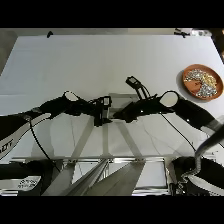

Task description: Fold the box and place the chain.

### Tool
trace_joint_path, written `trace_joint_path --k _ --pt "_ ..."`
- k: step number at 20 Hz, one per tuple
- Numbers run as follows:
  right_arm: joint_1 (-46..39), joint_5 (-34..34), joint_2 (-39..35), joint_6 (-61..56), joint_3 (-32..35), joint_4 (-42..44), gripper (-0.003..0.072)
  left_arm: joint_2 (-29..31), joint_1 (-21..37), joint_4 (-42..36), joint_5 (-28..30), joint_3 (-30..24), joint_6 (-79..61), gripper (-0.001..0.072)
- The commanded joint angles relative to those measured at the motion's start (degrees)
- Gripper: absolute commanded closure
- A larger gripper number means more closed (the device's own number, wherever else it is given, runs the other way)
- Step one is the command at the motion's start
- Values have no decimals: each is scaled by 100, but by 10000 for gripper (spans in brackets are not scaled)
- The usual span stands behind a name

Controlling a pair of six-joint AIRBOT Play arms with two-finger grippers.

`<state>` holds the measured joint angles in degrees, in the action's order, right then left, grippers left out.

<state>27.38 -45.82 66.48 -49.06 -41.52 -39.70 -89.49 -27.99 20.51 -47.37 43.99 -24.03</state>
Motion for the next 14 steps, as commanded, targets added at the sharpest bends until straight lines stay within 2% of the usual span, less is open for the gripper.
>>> trace_joint_path --k 1,3,5,7,8,9,10,14 --pt "-496 -918 -708 721 -2 -345 495 4 4 0 0 4 0 395" --pt "-1001 -1884 -879 1423 2 -844 496 4 4 0 0 4 0 395" --pt "-1419 -2234 -855 1738 48 -1670 495 4 4 0 0 4 0 395" --pt "-1753 -2177 -743 2686 136 -2142 483 4 4 2 -2 4 0 395" --pt "-1836 -2017 -632 3143 177 -2155 441 4 4 2 0 4 0 395" --pt "-1845 -1838 -503 3394 188 -2155 367 4 4 2 0 4 0 395" --pt "-1805 -1639 -350 3569 190 -2155 340 4 4 2 0 4 0 395" --pt "-1569 -1126 107 4262 188 -2055 341 4 4 0 0 4 0 395"
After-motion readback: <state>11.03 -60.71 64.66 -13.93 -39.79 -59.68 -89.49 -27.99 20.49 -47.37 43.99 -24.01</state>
